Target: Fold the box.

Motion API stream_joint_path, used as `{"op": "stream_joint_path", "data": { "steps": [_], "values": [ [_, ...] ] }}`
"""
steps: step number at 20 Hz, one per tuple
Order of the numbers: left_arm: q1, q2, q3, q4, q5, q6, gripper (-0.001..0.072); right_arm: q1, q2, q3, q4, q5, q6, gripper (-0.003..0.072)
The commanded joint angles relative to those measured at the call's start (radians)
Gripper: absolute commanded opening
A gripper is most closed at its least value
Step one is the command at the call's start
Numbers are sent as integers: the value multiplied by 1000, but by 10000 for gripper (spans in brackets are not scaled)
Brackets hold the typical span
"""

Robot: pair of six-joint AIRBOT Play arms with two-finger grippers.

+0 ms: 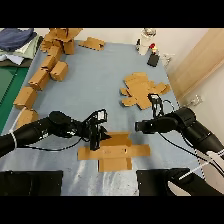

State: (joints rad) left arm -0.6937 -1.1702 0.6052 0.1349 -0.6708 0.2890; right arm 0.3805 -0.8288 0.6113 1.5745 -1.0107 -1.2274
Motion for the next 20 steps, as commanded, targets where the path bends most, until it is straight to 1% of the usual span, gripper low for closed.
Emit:
{"op": "stream_joint_path", "data": {
  "steps": [1, 3, 6, 10, 13, 16, 20],
  "values": [
    [16, 23, 3, 0, 24, 44, 12, 1, 1, 0, 1, 9, 0, 4],
    [37, 18, 3, -3, 17, 59, 12, 1, 1, 0, 1, 16, 0, 4],
    [40, 1, 2, -2, -23, 64, 12, 1, 1, 0, 1, 22, 0, 3],
    [39, -46, 2, -4, -27, 64, 12, 1, 1, 0, 1, 49, 0, 4],
    [39, -60, 2, -8, -29, 58, 12, 1, 1, 0, 1, 49, 0, 3],
    [39, -82, 2, -8, -72, 51, 12, 1, 1, 0, 2, 49, 0, 4],
    [39, -80, 2, -6, -74, 32, 12, 1, 1, 0, 5, 46, 0, 4]
  ]
}}
